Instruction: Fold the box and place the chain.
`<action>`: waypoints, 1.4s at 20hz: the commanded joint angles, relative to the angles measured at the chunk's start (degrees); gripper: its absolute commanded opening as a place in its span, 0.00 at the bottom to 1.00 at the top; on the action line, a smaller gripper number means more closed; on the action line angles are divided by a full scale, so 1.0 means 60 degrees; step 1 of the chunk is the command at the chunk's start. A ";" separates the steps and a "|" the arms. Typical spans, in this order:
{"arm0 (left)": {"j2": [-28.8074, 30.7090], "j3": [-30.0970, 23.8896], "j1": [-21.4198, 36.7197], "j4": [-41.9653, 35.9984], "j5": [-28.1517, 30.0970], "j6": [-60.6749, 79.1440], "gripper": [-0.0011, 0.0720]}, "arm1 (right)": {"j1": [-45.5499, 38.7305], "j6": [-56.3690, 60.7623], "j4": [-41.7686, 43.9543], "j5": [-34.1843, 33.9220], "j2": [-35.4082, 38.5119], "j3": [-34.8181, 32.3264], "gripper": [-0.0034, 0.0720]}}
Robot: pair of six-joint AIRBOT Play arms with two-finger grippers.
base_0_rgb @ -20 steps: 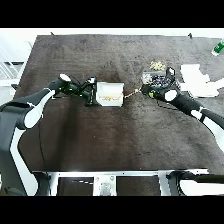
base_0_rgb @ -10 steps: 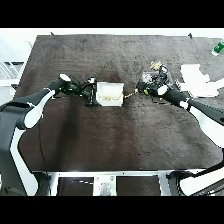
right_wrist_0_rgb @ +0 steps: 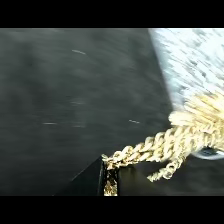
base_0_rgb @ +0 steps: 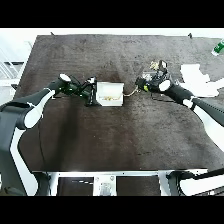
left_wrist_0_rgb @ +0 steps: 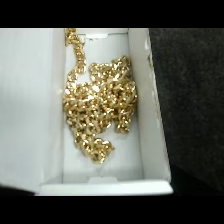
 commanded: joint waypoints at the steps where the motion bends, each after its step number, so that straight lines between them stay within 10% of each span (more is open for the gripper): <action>1: 0.0007 0.0004 0.0007 0.0000 0.0004 0.0000 0.67 | 0.0339 -0.0601 -0.0007 0.0739 0.1472 -0.0004 0.06; 10: 0.0007 0.0004 0.0007 0.0000 0.0004 0.0000 0.67 | 0.1592 -0.1071 -0.0113 0.0943 0.3501 0.0000 0.06; 28: 0.0007 0.0004 0.0007 0.0000 0.0004 0.0000 0.67 | 0.3093 -0.1049 -0.0681 0.1399 0.2994 -0.0018 0.06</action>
